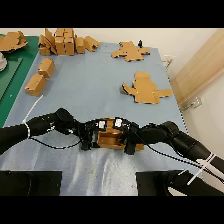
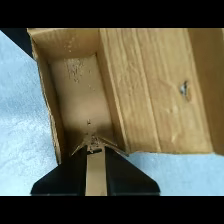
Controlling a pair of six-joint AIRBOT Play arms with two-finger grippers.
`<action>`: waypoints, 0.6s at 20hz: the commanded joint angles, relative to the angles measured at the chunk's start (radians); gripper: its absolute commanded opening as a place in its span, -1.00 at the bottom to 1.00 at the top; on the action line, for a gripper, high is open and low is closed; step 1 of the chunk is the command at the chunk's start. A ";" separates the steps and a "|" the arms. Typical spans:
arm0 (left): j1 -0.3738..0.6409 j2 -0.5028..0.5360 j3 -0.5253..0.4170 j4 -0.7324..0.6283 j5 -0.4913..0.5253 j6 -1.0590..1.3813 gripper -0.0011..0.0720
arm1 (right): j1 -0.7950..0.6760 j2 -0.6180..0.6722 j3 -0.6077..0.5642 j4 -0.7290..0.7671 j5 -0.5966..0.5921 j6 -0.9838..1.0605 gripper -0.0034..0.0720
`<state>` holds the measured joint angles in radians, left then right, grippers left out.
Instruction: Fold the box.
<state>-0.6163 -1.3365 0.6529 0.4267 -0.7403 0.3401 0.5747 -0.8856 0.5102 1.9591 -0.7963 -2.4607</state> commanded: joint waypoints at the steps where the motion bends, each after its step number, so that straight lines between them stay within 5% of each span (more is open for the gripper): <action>1: 0.000 0.000 0.000 0.000 0.000 0.000 0.13 | 0.001 -0.001 -0.001 0.051 -0.006 -0.002 -0.44; 3: 0.000 0.000 0.000 0.000 0.000 0.000 0.13 | 0.001 -0.002 -0.001 0.054 -0.006 -0.001 -0.34; 4: 0.000 0.000 0.000 0.000 0.000 0.000 0.13 | 0.001 -0.007 -0.001 0.064 -0.006 -0.001 0.06; 5: 0.000 0.000 0.000 0.000 0.000 0.000 0.13 | 0.001 -0.018 -0.001 0.074 -0.011 -0.001 0.18; 12: 0.000 0.000 0.000 0.000 0.000 0.000 0.13 | 0.000 -0.050 0.000 0.059 -0.035 0.028 0.18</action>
<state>-0.6163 -1.3365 0.6529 0.4274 -0.7406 0.3420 0.5747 -0.9337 0.5102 2.0308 -0.8200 -2.4596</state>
